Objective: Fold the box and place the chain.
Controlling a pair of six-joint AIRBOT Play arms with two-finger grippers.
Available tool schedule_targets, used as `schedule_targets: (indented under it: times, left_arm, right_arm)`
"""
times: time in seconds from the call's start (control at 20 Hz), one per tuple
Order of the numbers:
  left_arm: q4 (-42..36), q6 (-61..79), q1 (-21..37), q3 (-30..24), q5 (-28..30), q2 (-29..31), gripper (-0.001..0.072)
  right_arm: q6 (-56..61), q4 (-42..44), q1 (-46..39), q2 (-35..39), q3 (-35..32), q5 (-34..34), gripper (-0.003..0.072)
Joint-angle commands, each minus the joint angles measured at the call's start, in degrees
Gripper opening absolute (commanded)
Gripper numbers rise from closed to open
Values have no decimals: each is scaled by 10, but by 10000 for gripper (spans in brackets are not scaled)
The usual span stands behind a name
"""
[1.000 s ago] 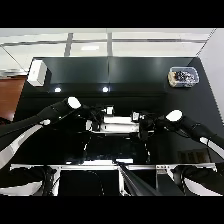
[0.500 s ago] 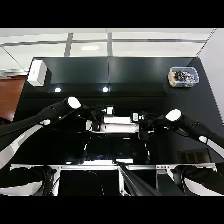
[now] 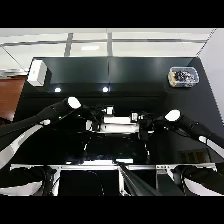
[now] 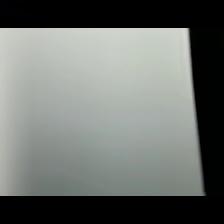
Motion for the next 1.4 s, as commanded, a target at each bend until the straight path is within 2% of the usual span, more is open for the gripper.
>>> schedule_targets:
  times: [0.0,0.35,0.45,0.7,0.75,0.8,0.85,0.95,1.05,1.1,1.25,1.35]
  left_arm:
    - [0,0,0,0,0,0,28]
    - [0,0,0,0,0,0,27]
    - [0,0,0,0,0,0,28]
    - [0,0,0,0,0,0,31]
    - [1,0,0,1,0,0,59]
    - [3,0,2,1,0,4,252]
    - [3,0,3,1,1,11,404]
    - [8,-1,14,1,0,36,482]
    - [35,-47,29,1,-1,71,668]
    - [60,-88,40,1,-6,93,716]
    - [146,-223,79,1,-71,163,707]
    - [149,-361,105,1,-141,194,691]
  right_arm:
    - [9,-11,8,-1,0,-12,709]
    - [14,-11,8,-1,0,-16,697]
    - [14,-11,8,-1,0,-15,470]
    - [14,-11,8,-1,0,-16,469]
    - [14,-11,8,-1,0,-16,469]
    - [14,-11,8,-1,0,-16,469]
    - [14,-11,8,-1,0,-16,469]
    - [14,-11,8,-1,0,-16,469]
    - [14,-11,8,-1,0,-15,469]
    - [14,-11,8,-1,0,-15,469]
    - [14,-11,8,-1,0,-15,469]
    - [14,-11,8,-1,0,-16,466]
